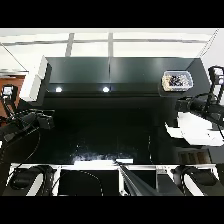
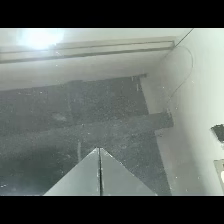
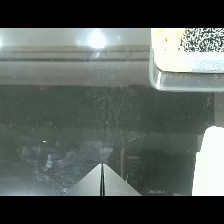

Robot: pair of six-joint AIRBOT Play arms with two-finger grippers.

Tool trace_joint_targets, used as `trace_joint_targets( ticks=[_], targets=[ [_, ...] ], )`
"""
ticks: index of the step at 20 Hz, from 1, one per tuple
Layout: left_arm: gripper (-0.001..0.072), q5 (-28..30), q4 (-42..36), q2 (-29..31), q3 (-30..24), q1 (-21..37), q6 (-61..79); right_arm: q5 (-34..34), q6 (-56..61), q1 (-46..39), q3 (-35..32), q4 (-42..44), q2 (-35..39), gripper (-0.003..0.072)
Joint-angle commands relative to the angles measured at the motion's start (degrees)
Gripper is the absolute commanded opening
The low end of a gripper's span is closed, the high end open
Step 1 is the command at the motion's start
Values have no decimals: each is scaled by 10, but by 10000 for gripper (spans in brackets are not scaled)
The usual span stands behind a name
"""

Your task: Fold the box and place the chain.

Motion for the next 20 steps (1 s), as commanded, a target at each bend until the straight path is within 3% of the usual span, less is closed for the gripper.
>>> trace_joint_targets(
  ticks=[1,12,16,17,18,19,20],
  targets=[
    [26,0,0,0,0,0,0,0,0,0,0,0,0,12],
    [25,0,0,0,0,0,0,-1,0,0,0,5,0,12],
    [26,0,0,0,0,0,0,-39,0,0,0,36,0,13],
    [26,4,-9,1,0,0,0,-40,0,0,0,34,0,51],
    [25,26,-19,0,0,0,0,-40,1,0,0,26,0,418],
    [26,62,-26,0,0,0,0,-36,2,0,0,16,0,720],
    [26,96,-26,0,-1,0,-2,-37,13,-1,0,0,-1,720]
  ],
)
